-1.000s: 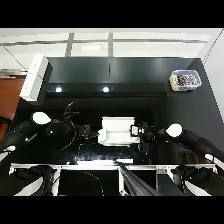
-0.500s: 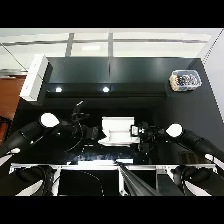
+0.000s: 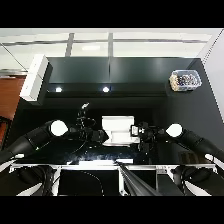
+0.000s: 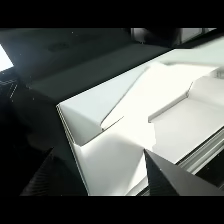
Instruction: Fold the box and place the chain.
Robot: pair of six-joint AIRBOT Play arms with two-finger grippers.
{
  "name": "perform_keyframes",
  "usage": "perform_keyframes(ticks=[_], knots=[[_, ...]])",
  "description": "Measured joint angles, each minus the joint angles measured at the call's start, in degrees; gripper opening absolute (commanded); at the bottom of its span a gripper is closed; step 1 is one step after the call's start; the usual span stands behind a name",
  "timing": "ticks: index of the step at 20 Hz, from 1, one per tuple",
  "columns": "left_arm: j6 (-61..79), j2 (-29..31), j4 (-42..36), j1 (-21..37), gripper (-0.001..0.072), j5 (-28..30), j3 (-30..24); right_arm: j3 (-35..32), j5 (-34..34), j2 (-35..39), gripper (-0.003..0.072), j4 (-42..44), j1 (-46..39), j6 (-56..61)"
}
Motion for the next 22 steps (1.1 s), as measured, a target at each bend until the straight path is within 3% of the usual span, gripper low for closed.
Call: perform_keyframes(ticks=[5, 13, 14, 15, 16, 22], knots=[[-3.89, 0.00, 3.19, -0.55, 0.0623, 0.44, 2.01, -0.02, 0.00, 0.00, 0.0334, 0.00, 0.00, 0.00], [-17.92, -0.20, 14.82, -1.97, 0.0618, -4.44, 6.12, -0.02, 0.00, 0.00, 0.0334, 0.00, 0.00, 0.00], [-19.41, -0.37, 16.39, -2.80, 0.0600, -4.57, 6.75, -0.02, 0.00, 0.00, 0.0334, 0.00, 0.00, 0.00], [-21.16, -0.66, 17.84, -3.65, 0.0505, -4.85, 7.41, 0.00, 0.00, 0.00, 0.0334, 0.00, 0.00, 0.00], [-22.71, -0.94, 18.84, -4.44, 0.0477, -5.01, 7.98, -0.02, 0.00, 0.00, 0.0334, 0.00, 0.00, 0.00], [-28.26, -3.34, 22.49, -8.02, 0.0477, -6.01, 11.37, -0.02, 0.00, 0.00, 0.0334, 0.00, 0.00, 0.00]])
